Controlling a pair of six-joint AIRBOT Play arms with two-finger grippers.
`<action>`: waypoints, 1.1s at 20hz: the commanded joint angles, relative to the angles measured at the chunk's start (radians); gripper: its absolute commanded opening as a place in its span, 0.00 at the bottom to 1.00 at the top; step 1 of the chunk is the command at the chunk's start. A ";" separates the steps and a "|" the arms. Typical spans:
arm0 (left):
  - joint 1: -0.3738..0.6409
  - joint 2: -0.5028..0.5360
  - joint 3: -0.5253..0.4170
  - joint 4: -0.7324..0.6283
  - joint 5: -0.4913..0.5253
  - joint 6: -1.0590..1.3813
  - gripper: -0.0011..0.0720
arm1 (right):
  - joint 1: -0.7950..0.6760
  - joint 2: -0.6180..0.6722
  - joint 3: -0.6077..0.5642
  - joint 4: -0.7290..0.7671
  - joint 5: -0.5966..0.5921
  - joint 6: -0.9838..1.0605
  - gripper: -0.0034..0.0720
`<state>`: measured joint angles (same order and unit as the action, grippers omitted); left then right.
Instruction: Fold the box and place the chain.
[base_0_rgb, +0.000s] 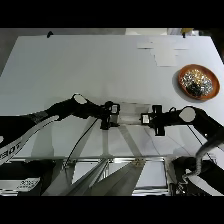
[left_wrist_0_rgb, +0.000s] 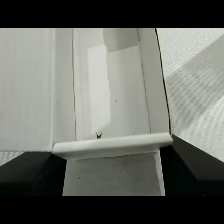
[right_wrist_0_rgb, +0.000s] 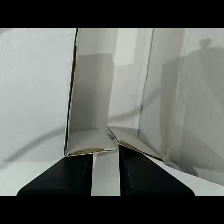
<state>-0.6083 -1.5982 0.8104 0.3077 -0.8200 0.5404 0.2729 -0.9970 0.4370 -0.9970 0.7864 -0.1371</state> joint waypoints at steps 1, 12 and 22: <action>0.000 0.000 0.000 0.000 0.001 0.000 0.14 | 0.000 -0.007 -0.001 0.077 -0.005 -0.011 0.25; 0.000 0.000 0.000 0.000 0.000 0.001 0.14 | 0.000 -0.031 -0.012 0.162 -0.016 0.009 0.51; 0.000 0.000 0.000 0.000 0.001 0.001 0.14 | -0.083 0.093 -0.012 -0.050 0.006 0.300 0.07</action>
<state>-0.6090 -1.5978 0.8104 0.3073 -0.8192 0.5407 0.2317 -0.9630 0.4255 -0.9852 0.7811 0.0563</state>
